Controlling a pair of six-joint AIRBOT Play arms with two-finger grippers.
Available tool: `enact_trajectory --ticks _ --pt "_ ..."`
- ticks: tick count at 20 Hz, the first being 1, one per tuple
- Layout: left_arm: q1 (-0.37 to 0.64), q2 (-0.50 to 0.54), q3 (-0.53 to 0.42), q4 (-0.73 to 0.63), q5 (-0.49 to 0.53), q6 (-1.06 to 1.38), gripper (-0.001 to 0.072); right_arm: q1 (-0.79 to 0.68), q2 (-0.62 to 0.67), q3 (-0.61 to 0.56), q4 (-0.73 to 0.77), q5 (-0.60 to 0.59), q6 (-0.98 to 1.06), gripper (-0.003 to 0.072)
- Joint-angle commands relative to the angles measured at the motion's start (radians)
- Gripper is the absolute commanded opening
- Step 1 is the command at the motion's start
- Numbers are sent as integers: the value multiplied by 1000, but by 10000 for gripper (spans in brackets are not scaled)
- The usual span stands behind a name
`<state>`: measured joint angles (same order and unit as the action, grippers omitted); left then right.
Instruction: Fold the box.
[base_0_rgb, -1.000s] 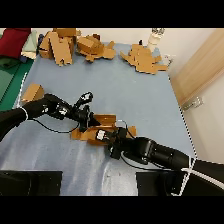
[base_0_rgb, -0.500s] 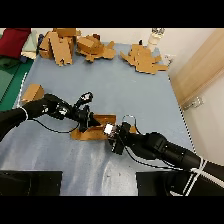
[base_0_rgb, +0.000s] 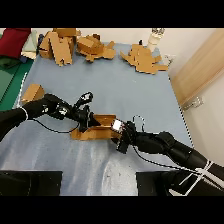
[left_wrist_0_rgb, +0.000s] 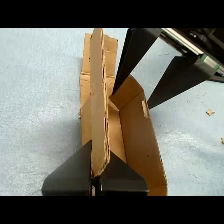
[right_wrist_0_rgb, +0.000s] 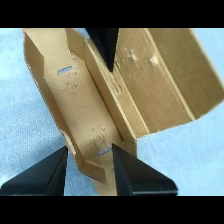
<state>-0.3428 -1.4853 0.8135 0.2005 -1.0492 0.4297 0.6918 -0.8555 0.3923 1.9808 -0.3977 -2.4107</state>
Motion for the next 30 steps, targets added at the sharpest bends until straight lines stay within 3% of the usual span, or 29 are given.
enact_trajectory --ticks 1,10,13,22,30 --pt "0 0 0 1 0 0 12 -13 3 1 39 -4 -43 427" --pt "0 0 0 0 0 0 12 -12 3 1 39 -7 -43 425" --pt "0 0 0 0 0 0 12 -13 3 1 39 -7 -41 699" --pt "0 0 0 0 0 0 12 -13 2 3 37 23 -45 704" --pt "0 0 0 1 0 0 12 -57 27 9 67 -69 -239 704"
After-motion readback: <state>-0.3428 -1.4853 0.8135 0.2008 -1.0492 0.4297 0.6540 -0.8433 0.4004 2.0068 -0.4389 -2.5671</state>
